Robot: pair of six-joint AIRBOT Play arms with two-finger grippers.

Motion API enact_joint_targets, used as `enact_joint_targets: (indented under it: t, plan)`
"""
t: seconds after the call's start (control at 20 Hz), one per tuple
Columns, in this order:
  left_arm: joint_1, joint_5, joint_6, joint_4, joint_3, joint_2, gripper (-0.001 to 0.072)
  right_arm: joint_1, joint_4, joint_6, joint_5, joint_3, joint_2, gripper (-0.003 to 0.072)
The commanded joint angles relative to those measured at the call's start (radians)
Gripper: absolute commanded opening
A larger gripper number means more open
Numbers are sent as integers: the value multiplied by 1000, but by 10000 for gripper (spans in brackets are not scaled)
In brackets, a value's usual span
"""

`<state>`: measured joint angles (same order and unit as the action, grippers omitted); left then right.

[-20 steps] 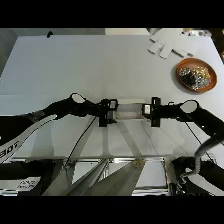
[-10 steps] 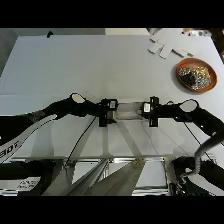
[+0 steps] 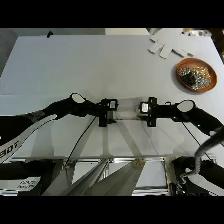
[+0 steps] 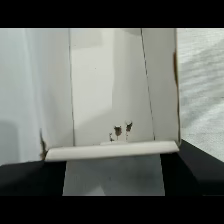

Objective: Fold the box and place the chain.

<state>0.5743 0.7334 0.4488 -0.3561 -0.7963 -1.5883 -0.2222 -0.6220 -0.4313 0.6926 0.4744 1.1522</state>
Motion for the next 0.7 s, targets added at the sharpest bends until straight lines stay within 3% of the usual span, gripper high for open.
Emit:
enact_joint_targets:
  t: [0.0, 0.25, 0.4, 0.55, 0.65]
  plan:
    - [1, 0, -3, 1, -1, 0, 274, 0, -106, 124, 48, 0, -2, 14]
    - [1, 0, -3, 1, -1, 0, 274, 7, -141, 412, 95, 0, -78, 15]
    - [1, 0, -3, 1, -1, 0, 274, 109, -142, 860, 183, 0, -237, 15]
    - [1, 0, -3, 1, -1, 0, 274, 287, -142, 1253, 183, 0, -394, 15]
    - [1, 1, -3, 2, -1, 0, 274, 350, -188, 1458, 183, 0, -393, 15]
